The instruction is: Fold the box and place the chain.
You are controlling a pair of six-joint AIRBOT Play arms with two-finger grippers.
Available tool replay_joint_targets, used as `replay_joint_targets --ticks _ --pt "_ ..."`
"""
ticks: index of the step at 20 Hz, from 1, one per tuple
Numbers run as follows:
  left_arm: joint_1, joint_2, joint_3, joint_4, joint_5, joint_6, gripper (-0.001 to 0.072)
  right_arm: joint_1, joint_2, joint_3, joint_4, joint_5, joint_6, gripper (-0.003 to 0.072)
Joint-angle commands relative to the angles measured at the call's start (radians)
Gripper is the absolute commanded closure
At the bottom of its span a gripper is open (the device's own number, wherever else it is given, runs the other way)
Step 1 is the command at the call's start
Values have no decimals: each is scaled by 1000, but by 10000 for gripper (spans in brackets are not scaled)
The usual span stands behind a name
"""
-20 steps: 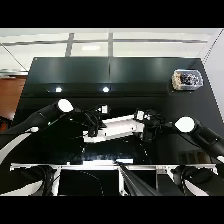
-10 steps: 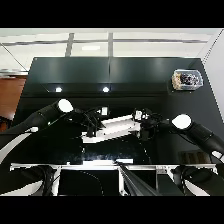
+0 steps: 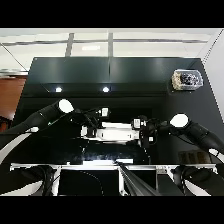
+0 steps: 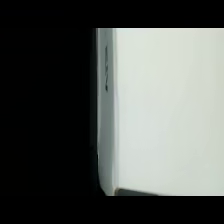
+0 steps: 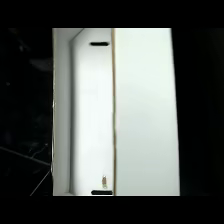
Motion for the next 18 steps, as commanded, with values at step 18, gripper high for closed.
replay_joint_targets --ticks 18 --pt "0 0 0 0 5 -2 682 2 -84 -58 61 -165 -55 -21"
